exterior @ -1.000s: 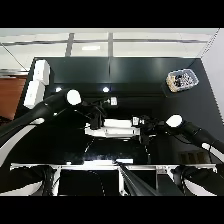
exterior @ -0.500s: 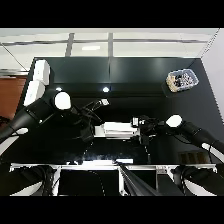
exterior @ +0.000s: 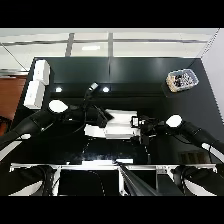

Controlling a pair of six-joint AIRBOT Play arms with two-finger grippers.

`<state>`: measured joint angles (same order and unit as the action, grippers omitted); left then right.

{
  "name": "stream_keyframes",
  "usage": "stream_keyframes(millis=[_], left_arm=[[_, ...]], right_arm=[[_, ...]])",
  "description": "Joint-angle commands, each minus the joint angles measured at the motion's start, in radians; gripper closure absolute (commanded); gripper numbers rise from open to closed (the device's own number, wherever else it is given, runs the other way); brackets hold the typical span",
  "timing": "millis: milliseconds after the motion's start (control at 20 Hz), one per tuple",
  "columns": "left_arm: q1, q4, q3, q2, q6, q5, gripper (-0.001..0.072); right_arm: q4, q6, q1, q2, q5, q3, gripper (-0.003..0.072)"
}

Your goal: Fold the box and place the chain.

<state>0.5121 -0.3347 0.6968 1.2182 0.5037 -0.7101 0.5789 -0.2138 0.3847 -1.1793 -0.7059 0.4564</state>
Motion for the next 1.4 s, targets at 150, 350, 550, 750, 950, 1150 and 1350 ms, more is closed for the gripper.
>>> stream_keyframes(millis=[150, 350, 550, 750, 950, 1150, 1350], left_arm=[[0.006, -0.127, 0.024, 0.101, -0.042, 0.076, 0.068], [0.008, -0.269, 0.078, 0.177, 0.081, -0.021, 0.068], [0.008, -0.367, 0.099, 0.208, 0.129, -0.1, 0.068], [-0.008, -0.396, 0.145, 0.164, 0.13, -0.08, 0.068], [-0.071, -0.455, 0.165, 0.029, 0.134, -0.177, 0.068], [-0.202, -0.46, 0.062, -0.114, 0.136, -0.283, 0.0676], [-0.164, -0.462, -0.027, -0.13, -0.033, -0.317, 0.0083]], right_arm=[[0.0, 0.0, 0.001, 0.0, 0.0, 0.0, 0.0496], [0.0, 0.0, 0.001, 0.0, 0.0, 0.0, 0.0496], [-0.001, 0.0, 0.001, 0.0, 0.001, 0.0, 0.0496], [-0.002, 0.001, 0.001, 0.0, 0.003, 0.0, 0.0496], [-0.002, 0.001, 0.001, 0.0, 0.003, 0.0, 0.0496], [-0.002, 0.001, 0.001, 0.0, 0.003, 0.0, 0.0496], [-0.002, 0.001, 0.001, 0.0, 0.003, 0.0, 0.0496]])
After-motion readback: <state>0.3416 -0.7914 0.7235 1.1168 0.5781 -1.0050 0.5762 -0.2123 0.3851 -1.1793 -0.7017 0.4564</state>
